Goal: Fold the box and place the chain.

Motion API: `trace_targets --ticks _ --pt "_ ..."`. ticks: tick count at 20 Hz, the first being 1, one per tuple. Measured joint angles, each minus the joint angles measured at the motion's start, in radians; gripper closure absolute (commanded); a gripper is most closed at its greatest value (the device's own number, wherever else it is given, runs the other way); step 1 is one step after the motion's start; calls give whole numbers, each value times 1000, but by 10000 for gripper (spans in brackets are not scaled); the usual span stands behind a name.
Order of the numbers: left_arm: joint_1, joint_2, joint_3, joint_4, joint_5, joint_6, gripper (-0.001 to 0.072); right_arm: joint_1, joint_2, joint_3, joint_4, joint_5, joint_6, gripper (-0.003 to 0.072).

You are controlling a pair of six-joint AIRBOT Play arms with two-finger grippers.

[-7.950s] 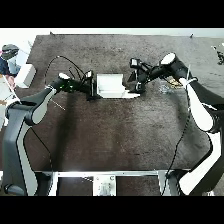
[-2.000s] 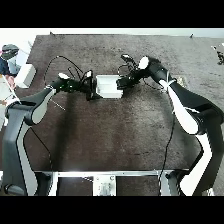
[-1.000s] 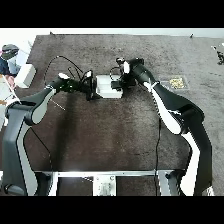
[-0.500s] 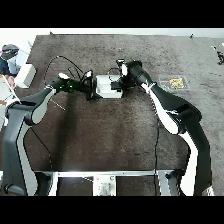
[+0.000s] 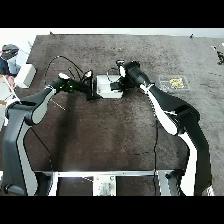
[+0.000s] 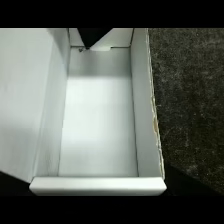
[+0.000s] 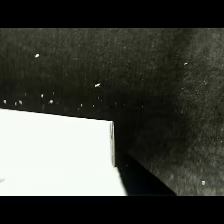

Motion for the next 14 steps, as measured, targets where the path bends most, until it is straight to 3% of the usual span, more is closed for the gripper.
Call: trace_targets --ticks 2,4,6,7,8,14 --pt "0 0 0 0 0 1 218 1 0 0 -6 0 3 674" --pt "0 0 0 2 0 3 218 2 0 0 -13 1 3 504" --pt "0 0 0 2 0 3 218 0 0 0 -18 1 14 466" --pt "0 0 0 2 0 3 218 0 0 0 -18 1 21 292" --pt "0 0 0 3 0 3 218 0 3 -1 -24 3 25 263" --pt "0 0 0 3 0 3 218 0 41 -1 -11 -3 22 262"
